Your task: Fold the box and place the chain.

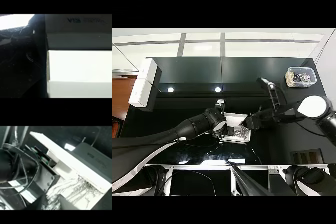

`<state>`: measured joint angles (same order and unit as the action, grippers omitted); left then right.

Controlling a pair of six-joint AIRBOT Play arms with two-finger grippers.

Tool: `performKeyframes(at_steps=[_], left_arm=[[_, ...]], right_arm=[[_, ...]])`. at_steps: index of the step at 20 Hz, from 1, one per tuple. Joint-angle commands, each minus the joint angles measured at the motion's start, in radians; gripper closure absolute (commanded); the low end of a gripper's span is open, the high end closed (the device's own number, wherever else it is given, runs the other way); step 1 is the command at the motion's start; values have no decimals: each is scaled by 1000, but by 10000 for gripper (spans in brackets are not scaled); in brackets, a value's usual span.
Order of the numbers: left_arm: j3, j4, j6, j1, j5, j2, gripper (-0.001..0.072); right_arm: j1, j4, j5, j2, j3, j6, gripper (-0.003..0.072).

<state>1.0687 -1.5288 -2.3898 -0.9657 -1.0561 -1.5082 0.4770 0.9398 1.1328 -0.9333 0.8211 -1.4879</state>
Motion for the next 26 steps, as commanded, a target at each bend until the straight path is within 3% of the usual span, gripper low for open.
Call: performKeyframes(at_steps=[1, 2, 8, 9, 10, 11, 13, 16, 18, 19, 21, 22, 23, 25, 26], left_arm=[[0, 16, 1, 1, 1, -1, 682], [0, 15, 1, 1, 1, -1, 682], [1, 18, 3, 1, -5, 0, 680], [1, 19, -1, 1, -5, 5, 634], [1, 19, -2, 1, -5, 12, 454], [2, 18, -9, 3, -14, 24, 332], [2, 18, -19, 14, -40, 57, 240], [2, 1, 78, 27, -69, 166, 237], [-3, -2, 195, 43, -151, 250, 237], [-15, -9, 239, 70, -208, 291, 238], [-76, 35, 378, 171, -228, 376, 242], [-124, 94, 467, 238, -189, 419, 242], [-190, 244, 642, 330, -121, 460, 250], [-338, 702, 1164, 524, -17, 507, 249], [-397, 895, 1464, 609, -37, 504, 248]], right_arm=[[9, 40, -34, -8, -30, -11, 164], [-14, 63, -8, -6, -28, -11, 136], [-320, 293, 116, 133, -15, -11, 143], [-370, 296, 127, 156, -15, 2, 143], [-418, 295, 138, 175, -15, 16, 143], [-455, 295, 147, 187, -15, 31, 142], [-507, 295, 160, 192, -16, 46, 142], [-517, 291, 146, 192, -16, 45, 142], [-517, 293, 142, 192, -16, 37, 142], [-517, 292, 141, 192, -16, 24, 142], [-517, 293, 143, 192, -16, 6, 142], [-517, 293, 143, 192, -16, -9, 142], [-517, 293, 138, 192, -16, -46, 141], [-517, 290, 136, 192, -16, -89, 141], [-517, 291, 137, 192, -16, -91, 141]])
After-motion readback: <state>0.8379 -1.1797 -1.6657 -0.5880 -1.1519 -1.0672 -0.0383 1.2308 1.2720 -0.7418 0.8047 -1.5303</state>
